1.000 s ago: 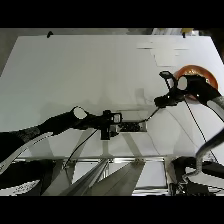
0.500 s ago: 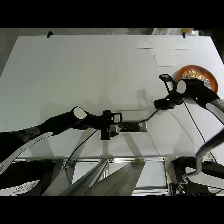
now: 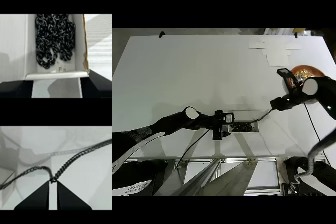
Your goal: Fold the box and place the chain.
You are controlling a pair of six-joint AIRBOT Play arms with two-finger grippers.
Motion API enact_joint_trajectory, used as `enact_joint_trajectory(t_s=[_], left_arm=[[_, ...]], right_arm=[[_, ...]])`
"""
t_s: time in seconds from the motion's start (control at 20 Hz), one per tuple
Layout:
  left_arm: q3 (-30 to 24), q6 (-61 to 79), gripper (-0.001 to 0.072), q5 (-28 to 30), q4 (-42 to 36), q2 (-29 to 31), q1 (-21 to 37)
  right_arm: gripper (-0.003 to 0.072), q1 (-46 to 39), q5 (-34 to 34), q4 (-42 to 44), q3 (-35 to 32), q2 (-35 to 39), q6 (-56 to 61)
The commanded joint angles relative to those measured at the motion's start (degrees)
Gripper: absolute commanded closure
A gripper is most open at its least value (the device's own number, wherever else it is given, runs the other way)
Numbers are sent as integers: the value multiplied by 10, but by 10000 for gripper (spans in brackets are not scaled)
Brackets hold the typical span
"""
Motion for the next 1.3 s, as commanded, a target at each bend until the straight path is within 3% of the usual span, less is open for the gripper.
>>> enact_joint_trajectory(t_s=[0.0, 0.25, 0.55, 0.95, 1.25], left_arm=[[0, 0, 500, 0, 0, 0, 0], [0, 0, 500, 0, 0, 0, 0], [0, 0, 500, 0, 0, 0, 0], [0, 0, 500, 0, 0, 0, 0], [0, 0, 500, 0, 0, 0, 0]], right_arm=[[673, 1, 61, 70, 0, 91, -25], [673, 1, 102, 213, 0, 172, -82], [673, 3, 104, 341, 0, 179, -146], [674, 116, 20, 434, -1, 179, -275], [676, 123, -31, 487, 0, 179, -294]])
